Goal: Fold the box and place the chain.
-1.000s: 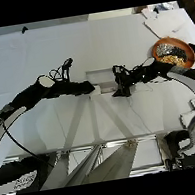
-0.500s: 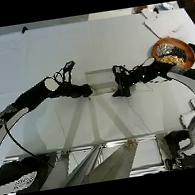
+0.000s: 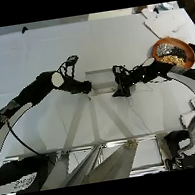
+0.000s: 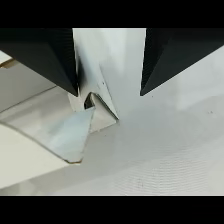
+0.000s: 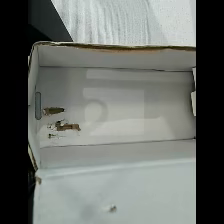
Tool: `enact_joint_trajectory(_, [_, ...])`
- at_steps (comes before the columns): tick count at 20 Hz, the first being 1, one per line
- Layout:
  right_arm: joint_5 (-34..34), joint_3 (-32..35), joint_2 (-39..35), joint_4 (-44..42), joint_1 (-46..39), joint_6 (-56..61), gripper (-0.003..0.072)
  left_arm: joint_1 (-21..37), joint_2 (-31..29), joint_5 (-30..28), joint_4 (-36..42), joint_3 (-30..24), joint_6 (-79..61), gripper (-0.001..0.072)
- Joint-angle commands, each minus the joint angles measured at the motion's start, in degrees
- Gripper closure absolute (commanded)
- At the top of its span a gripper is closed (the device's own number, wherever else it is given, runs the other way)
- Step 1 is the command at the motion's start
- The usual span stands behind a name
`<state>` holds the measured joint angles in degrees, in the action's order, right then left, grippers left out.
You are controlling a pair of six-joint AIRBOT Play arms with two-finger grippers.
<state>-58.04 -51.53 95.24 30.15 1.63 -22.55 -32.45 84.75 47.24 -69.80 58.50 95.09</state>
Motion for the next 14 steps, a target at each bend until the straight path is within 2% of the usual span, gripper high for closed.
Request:
enact_joint_trajectory(1, [-0.02,-0.04,0.02,-0.02,0.04,0.0,0.0179,-3.15,2.86,6.4,-9.84,4.2,6.03,0.0302])
enact_joint_trajectory(5, [-0.02,-0.04,0.02,-0.02,0.04,0.0,0.0179,-6.16,7.5,11.41,-15.47,9.77,12.61,0.0306])
enact_joint_trajectory(9, [-0.02,-0.04,0.02,-0.02,0.04,0.0,0.0179,-7.3,11.19,15.02,-16.59,14.78,19.06,0.0329])
enact_joint_trajectory(11, [0.0,-0.04,0.02,-0.02,0.04,0.0,0.0179,-7.3,12.15,15.12,-16.35,14.95,22.64,0.0396])
enact_joint_trajectory(13, [-0.02,-0.04,0.02,-0.02,0.04,0.0,0.0179,-7.3,12.76,15.34,-16.13,14.95,25.9,0.0401])
enact_joint_trajectory(14, [-0.02,-0.04,0.02,-0.02,0.04,0.0,0.0179,-7.3,12.92,15.15,-15.72,14.95,27.17,0.0498])
